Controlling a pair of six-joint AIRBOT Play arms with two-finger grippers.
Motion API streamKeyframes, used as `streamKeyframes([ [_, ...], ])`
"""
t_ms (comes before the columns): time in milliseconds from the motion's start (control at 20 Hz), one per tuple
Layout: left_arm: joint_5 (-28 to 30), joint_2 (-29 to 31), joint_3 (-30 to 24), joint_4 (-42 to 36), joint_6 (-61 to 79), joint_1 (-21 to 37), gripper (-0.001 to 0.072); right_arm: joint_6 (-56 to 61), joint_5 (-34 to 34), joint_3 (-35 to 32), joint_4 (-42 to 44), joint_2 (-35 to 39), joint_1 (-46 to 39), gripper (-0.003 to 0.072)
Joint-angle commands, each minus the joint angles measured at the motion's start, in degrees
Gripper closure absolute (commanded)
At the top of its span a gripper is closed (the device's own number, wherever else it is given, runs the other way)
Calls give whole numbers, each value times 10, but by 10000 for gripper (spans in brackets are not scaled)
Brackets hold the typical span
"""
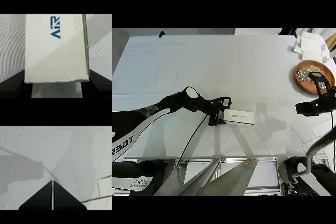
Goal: Fold the box and place the chain.
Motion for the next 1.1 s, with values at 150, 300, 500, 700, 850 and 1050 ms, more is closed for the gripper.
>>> streamKeyframes([
  [150,0,0,0,-1,0,0,318,0,-2,0,14,0,0,675],
  [300,0,0,0,-1,0,0,318,0,-2,0,17,0,0,675],
  [500,-2,0,0,-1,0,0,318,0,-2,0,17,0,0,675],
  [700,0,0,0,-1,0,0,344,0,-2,0,17,0,0,675],
  [850,-17,7,0,0,1,1,706,0,-2,0,17,0,0,675],
  [1050,-8,42,0,8,-1,1,706,0,-9,0,17,0,0,675],
])
